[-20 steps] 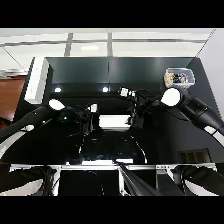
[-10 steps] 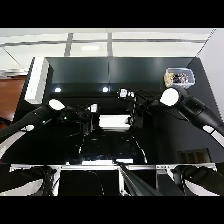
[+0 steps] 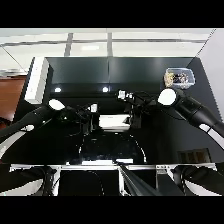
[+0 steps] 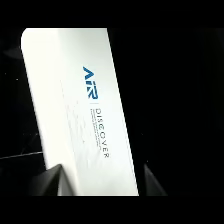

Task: Fold the box and place the chain.

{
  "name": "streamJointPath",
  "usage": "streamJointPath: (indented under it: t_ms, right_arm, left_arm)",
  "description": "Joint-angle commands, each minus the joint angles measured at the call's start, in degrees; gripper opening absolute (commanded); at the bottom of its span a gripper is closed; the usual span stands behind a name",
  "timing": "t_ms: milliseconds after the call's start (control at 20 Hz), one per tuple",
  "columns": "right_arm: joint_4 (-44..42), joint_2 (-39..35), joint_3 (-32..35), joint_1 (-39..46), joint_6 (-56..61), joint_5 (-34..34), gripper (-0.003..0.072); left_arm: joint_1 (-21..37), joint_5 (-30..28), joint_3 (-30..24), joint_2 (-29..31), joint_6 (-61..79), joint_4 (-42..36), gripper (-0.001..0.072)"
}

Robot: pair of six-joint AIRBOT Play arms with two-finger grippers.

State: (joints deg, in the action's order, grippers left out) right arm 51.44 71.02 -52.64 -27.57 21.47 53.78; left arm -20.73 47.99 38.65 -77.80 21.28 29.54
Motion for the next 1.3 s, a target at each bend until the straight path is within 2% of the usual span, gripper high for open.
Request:
streamJointPath:
  t_ms: [0, 50, 100, 150, 500, 600, 1250]
  right_arm:
    - [-0.6, 0.8, 0.0, -0.1, -0.6, -0.3, 0.0458]
    - [-0.6, 0.8, 0.0, -0.1, -0.6, -0.2, 0.0456]
    - [-0.6, 0.8, 0.0, -0.1, -0.6, 0.2, 0.037]
    - [-0.6, 0.8, 0.0, -0.1, -0.6, 0.5, 0.0236]
    - [-0.6, 0.8, 0.0, -0.1, -0.5, 2.0, 0.0237]
    - [-0.5, 0.8, 0.0, -0.1, -0.5, 2.0, 0.0264]
    - [-0.5, 0.8, 0.7, -0.1, -0.5, 4.2, 0.0262]
  left_arm:
    - [0.0, 0.0, 0.0, 0.0, 0.0, 0.0, 0.0488]
    - [0.0, 0.0, 0.0, 0.0, 0.0, 0.0, 0.0488]
    - [0.0, 0.0, 0.0, 0.0, 0.0, 0.0, 0.0488]
    - [0.0, 0.0, 0.0, 0.0, 0.0, 0.0, 0.0489]
    - [0.0, 0.0, 0.0, 0.0, 0.0, 0.0, 0.0488]
    - [0.0, 0.0, 0.0, 0.0, 0.0, 0.0, 0.0488]
    - [0.0, 0.0, 0.0, 0.0, 0.0, 0.0, 0.0488]
